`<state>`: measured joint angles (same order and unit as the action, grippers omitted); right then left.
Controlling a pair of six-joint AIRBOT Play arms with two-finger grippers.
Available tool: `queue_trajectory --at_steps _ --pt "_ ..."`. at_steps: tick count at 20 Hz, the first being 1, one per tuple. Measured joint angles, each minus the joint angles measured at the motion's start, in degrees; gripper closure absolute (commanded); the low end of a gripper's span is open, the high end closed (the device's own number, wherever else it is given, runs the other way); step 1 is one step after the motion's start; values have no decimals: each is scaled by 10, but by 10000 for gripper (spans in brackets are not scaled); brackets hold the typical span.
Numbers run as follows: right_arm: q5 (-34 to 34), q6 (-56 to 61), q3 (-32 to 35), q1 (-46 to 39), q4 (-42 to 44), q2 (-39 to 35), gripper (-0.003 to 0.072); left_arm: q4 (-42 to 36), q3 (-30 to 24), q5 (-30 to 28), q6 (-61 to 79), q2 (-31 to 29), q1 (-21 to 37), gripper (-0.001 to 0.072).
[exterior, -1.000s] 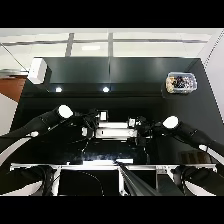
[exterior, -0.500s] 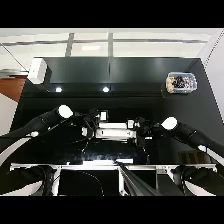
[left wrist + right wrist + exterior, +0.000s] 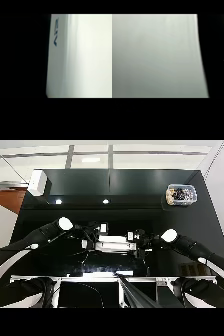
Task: Fold the box and place the chain.
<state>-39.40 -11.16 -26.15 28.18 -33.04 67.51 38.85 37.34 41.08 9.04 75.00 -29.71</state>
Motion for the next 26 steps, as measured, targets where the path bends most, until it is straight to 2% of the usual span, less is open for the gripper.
queue_trajectory --at_steps 2,3,4,5,6,11,14,15,16,17,18,21,23,24,26 --pt "0 0 0 0 0 0 158 -2 1 -1 -4 -5 0 168" --pt "0 0 0 0 0 0 158 -3 1 0 -9 -8 0 125" --pt "0 0 0 0 0 0 158 -3 1 -3 -11 -13 0 111" --pt "0 0 0 0 0 0 158 -2 1 -1 -16 -19 1 30" --pt "0 0 0 0 -1 0 158 -2 1 -1 -21 -26 2 12" --pt "0 0 0 0 -1 0 159 32 1 4 -77 -82 19 9" --pt "0 0 0 0 -1 0 158 90 1 43 -141 -125 39 14" --pt "0 0 0 0 -1 0 158 110 1 62 -170 -140 47 50" --pt "0 0 0 0 0 0 158 124 1 82 -202 -154 54 208" --pt "0 0 0 0 0 0 158 136 1 107 -239 -166 61 471" --pt "0 0 0 0 0 0 158 146 1 131 -284 -177 66 682" --pt "0 0 0 0 0 0 158 139 -2 214 -391 -192 72 679" --pt "1 0 0 0 0 0 157 83 -14 243 -426 -196 63 678" --pt "1 0 0 0 0 0 158 53 -21 236 -436 -197 56 679" --pt "1 0 0 0 0 0 157 -4 -35 185 -451 -198 37 679"
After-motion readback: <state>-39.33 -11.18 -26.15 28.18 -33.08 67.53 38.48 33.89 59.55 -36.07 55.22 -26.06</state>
